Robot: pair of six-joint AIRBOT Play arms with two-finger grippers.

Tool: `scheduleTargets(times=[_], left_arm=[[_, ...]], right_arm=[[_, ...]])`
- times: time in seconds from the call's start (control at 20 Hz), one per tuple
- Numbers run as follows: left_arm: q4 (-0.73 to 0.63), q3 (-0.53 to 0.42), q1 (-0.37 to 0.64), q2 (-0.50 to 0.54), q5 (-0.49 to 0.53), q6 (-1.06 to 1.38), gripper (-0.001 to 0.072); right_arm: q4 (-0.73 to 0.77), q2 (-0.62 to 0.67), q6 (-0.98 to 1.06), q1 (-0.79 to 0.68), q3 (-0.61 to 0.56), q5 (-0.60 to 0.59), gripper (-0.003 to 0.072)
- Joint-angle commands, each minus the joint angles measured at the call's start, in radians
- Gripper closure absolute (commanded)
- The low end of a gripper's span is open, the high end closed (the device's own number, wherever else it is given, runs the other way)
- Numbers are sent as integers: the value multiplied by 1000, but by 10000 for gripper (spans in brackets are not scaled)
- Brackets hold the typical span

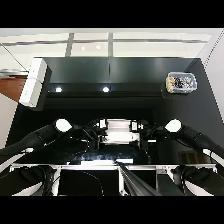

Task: Fold the box and place the chain.

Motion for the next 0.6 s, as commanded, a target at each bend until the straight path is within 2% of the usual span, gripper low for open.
scheduleTargets(times=[0.0, 0.05, 0.15, 0.25, 0.3, 0.35, 0.4, 0.45, 0.5, 0.55], left_arm=[[2, 0, -1, 0, 5, 0, 478], [2, 0, -1, 0, 5, 0, 461], [1, 0, -1, 0, 5, 0, 254], [2, 0, -1, 0, 5, 0, 264], [2, 0, -1, 0, 3, 0, 498], [2, 0, -1, 0, 5, 0, 515], [2, 0, -1, 0, 4, 0, 404], [7, 0, 1, 1, 4, 0, 449], [17, 1, 7, 7, 4, -3, 608], [31, 1, 22, 21, 0, -18, 677]], right_arm=[[1, 0, 1, 0, -1, 0, 162], [1, 0, 1, 0, -1, 0, 162], [1, 0, 1, 0, -1, 0, 162], [1, 0, 1, 0, -1, 0, 162], [1, -1, 1, 0, -1, 0, 162], [1, 0, 1, 0, -1, 0, 162], [1, 0, 1, 0, -1, 0, 162], [1, 0, 1, 0, -1, 0, 162], [1, 0, 1, 0, -1, 0, 162], [1, -1, 1, 0, -1, -1, 162]])
